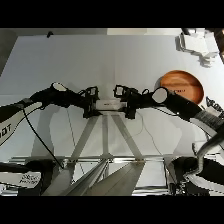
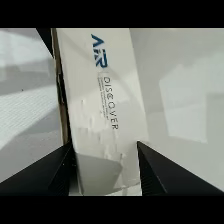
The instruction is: Fold the box and place the chain.
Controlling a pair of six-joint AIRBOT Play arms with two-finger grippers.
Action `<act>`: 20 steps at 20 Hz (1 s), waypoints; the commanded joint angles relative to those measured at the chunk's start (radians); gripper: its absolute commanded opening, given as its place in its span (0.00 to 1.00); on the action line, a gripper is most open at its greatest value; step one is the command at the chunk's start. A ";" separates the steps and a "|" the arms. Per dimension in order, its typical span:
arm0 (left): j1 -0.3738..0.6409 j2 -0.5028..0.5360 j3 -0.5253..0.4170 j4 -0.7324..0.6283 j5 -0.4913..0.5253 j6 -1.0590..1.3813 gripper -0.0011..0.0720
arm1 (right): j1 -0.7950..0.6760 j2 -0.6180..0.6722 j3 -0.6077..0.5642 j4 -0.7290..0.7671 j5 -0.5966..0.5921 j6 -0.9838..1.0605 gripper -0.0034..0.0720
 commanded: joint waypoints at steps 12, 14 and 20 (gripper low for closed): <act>0.000 0.000 0.000 0.000 0.000 -0.003 0.21 | 0.001 0.100 -0.003 0.149 0.140 0.011 0.62; 0.000 0.000 0.000 0.000 0.000 -0.003 0.21 | 0.001 0.100 -0.003 0.216 0.119 0.011 0.42; 0.000 0.000 0.000 0.000 0.000 -0.003 0.21 | -0.025 0.040 -0.003 0.509 0.052 0.011 0.06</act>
